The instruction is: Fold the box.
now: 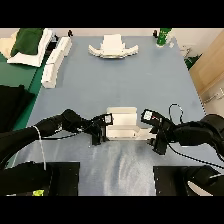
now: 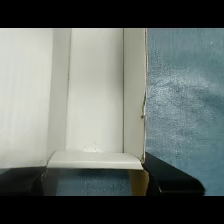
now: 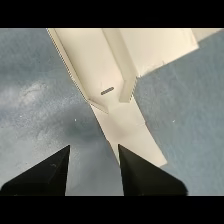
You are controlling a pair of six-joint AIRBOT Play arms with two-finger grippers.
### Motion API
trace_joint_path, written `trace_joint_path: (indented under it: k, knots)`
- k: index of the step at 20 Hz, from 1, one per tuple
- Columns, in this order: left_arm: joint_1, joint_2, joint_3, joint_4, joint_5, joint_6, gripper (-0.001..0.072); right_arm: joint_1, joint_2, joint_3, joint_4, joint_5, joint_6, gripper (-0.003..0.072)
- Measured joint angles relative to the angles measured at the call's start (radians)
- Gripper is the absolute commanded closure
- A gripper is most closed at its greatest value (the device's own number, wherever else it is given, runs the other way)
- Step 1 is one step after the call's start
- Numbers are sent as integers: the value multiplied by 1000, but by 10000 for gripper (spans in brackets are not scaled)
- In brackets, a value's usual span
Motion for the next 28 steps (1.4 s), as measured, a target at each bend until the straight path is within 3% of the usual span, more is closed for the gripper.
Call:
trace_joint_path:
  k: [9, 10, 12, 13, 15, 28]
  knots:
    - [0, 0, 0, 0, 1, 0, 280, 0, -244, -8, -2, 226, -296, 222]
    - [0, 0, 0, 0, 1, 0, 280, 0, -258, -8, -1, 242, -314, 255]
    - [0, 0, 0, 0, 2, -1, 280, 2, -277, -8, 11, 262, -341, 423]
    - [0, 0, 0, 0, 1, -1, 280, 5, -283, -8, 21, 269, -351, 435]
    - [0, 0, 0, 0, 1, -1, 280, 19, -289, -8, 34, 277, -365, 535]
    - [0, 1, 0, 3, 1, 1, 280, 85, -299, -8, 78, 354, -415, 535]
